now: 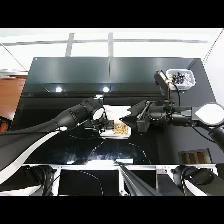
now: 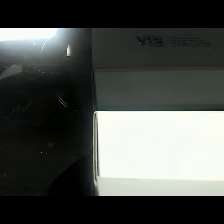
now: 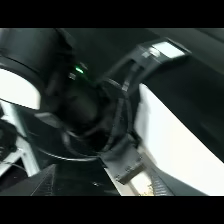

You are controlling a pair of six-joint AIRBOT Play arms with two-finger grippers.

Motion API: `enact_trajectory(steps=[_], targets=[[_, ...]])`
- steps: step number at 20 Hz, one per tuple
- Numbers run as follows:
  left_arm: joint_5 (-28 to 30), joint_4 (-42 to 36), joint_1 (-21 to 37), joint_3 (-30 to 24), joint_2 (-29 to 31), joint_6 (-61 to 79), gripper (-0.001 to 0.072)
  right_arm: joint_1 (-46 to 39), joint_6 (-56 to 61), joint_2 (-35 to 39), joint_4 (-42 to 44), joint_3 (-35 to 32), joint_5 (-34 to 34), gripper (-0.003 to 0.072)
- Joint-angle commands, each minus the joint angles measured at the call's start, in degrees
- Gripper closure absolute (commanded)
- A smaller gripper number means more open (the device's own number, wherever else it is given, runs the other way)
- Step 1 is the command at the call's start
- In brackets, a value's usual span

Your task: Fold the box and place the chain.

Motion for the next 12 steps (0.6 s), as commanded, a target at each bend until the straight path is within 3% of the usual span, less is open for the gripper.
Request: enact_trajectory(steps=[1,5,9,12], targets=[[-0.09,0.0,0.02,0.04,0.0,0.02,0.0681,-1.33,2.69,-0.22,-5.79,0.13,-0.57,-0.0009],[-0.28,0.0,0.0,0.04,0.0,0.02,0.0681,-11.15,3.02,0.22,-12.57,0.17,3.1,-0.0009],[-0.31,0.04,0.02,0.04,0.0,0.04,0.0681,-20.55,10.03,0.22,-28.28,0.11,6.1,-0.001],[-0.31,0.02,0.02,0.04,0.0,0.04,0.0681,-22.18,13.99,0.22,-36.79,0.09,7.58,-0.001]])
